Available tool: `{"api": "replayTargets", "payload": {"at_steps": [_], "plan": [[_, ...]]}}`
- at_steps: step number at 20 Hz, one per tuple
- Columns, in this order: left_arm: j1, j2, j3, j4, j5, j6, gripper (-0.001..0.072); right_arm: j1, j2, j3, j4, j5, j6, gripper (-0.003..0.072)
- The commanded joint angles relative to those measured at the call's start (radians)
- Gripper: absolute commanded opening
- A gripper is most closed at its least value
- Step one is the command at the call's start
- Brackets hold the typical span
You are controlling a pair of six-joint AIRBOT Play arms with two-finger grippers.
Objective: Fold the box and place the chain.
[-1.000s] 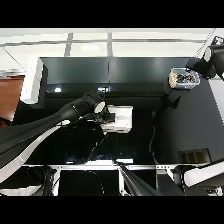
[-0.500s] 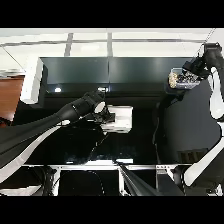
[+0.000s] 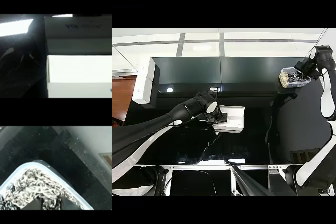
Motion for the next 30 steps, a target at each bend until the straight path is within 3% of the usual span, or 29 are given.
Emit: {"api": "replayTargets", "payload": {"at_steps": [1, 5, 9, 15, 21, 24, 27, 30], "plan": [[0.0, -0.001, 0.0, 0.0, 0.0, 0.0, 0.0026, 0.002, 0.019, 0.001, 0.005, 0.06, -0.049, 0.0007], [0.0, -0.001, 0.0, 0.0, 0.0, 0.0, 0.0026, 0.002, 0.144, 0.0, 0.028, 0.061, -0.196, 0.0006], [0.0, -0.001, 0.0, 0.0, 0.0, 0.0, 0.0026, 0.002, 0.346, 0.0, 0.046, 0.126, -0.339, 0.0006], [0.0, -0.001, 0.0, 0.0, 0.0, 0.0, 0.0026, 0.002, 0.668, 0.0, 0.278, 0.207, -0.512, 0.0003], [0.0, -0.001, 0.0, 0.0, 0.0, 0.0, 0.0026, 0.002, 0.944, 0.0, 0.491, 0.282, -0.541, 0.0002], [0.0, -0.001, 0.0, 0.0, 0.0, 0.0, 0.0026, 0.002, 1.021, 0.0, 0.637, 0.351, -0.568, 0.0003], [0.0, -0.001, 0.0, 0.0, 0.0, 0.0, 0.0025, 0.011, 1.044, 0.0, 0.778, 0.509, -0.568, 0.0003], [0.0, -0.001, 0.0, 0.0, 0.0, 0.0, 0.0026, 0.116, 1.046, -0.009, 0.826, 0.636, -0.58, 0.0003]]}}
